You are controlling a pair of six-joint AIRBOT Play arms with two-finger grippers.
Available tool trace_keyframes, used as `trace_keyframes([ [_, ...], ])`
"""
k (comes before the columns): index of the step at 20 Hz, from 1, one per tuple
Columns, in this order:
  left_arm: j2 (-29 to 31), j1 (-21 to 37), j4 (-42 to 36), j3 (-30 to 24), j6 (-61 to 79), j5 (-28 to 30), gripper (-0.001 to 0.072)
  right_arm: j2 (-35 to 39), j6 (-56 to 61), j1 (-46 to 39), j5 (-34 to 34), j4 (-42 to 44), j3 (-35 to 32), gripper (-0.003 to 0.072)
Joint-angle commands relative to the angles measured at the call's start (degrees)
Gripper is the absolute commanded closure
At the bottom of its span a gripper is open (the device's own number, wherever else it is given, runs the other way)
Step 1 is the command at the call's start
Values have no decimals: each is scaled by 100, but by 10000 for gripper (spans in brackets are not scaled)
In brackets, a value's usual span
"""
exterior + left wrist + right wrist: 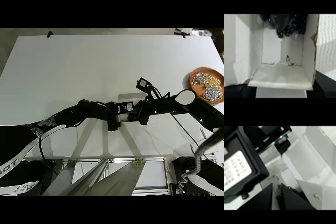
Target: Fold the box and place the chain.
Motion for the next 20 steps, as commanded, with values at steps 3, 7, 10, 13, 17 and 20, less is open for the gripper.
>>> trace_keyframes([
  [3,4,-2,0,2,0,2,365,4,507,-361,28,-435,7,442],
  [7,4,-2,0,0,0,2,365,11,501,-903,192,-470,7,449],
  [10,4,-2,0,0,0,2,365,129,501,-1475,675,-468,9,535],
  [13,4,-2,0,0,0,0,365,332,501,-2164,1097,-505,9,642],
  [17,4,-2,2,2,0,0,365,326,715,-2900,326,-337,9,670],
  [20,4,-2,2,2,0,0,365,83,892,-2949,-737,127,9,674],
])
